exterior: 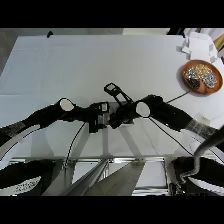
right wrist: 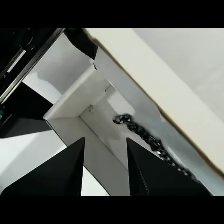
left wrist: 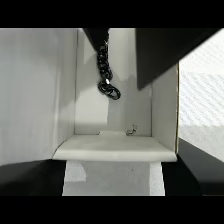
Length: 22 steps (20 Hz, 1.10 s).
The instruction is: Fold the box and place the chain.
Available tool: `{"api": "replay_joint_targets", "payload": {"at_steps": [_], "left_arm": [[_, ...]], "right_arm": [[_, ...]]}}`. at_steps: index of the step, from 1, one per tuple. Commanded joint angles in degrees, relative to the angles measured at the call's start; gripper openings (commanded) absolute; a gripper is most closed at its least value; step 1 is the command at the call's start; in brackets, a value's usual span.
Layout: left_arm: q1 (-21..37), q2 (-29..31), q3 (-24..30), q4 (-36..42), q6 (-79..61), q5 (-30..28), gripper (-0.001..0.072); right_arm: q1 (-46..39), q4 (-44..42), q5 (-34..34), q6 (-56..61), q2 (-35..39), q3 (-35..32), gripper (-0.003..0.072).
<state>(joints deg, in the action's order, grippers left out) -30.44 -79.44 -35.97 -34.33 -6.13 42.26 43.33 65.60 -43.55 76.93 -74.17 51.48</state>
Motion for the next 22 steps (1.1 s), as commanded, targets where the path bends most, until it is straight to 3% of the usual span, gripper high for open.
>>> {"api": "replay_joint_targets", "payload": {"at_steps": [1,3,5,7,12,13,14,22], "left_arm": [[0.0,0.0,0.0,0.0,0.0,0.0,0.0009],[0.0,0.0,0.0,0.0,0.0,0.0,0.0009],[0.0,0.0,0.0,0.0,0.0,0.0,0.0009],[0.0,0.0,0.0,0.0,0.0,0.0,0.0009],[0.0,0.0,0.0,0.0,0.0,0.0,0.0009],[0.0,0.0,0.0,0.0,0.0,0.0,0.0009],[0.0,0.0,0.0,0.0,0.0,0.0,0.0009],[0.0,0.0,0.0,0.0,0.0,0.0,0.0009]], "right_arm": [[-3.8,0.6,-6.1,0.0,4.9,0.0,0.0295],[-8.8,2.7,-13.7,0.0,9.5,0.0,0.0257],[-15.2,6.6,-20.8,0.0,13.4,0.0,0.0158],[-23.0,9.3,-24.6,0.0,15.3,0.0,0.016],[-38.2,10.6,-23.3,0.9,12.3,0.0,0.0218],[-39.4,10.7,-22.3,0.9,10.7,-0.1,0.0278],[-39.9,10.7,-21.5,1.1,9.1,-0.1,0.0304],[-39.7,11.7,-18.8,1.3,-4.0,-0.1,0.0303]]}}
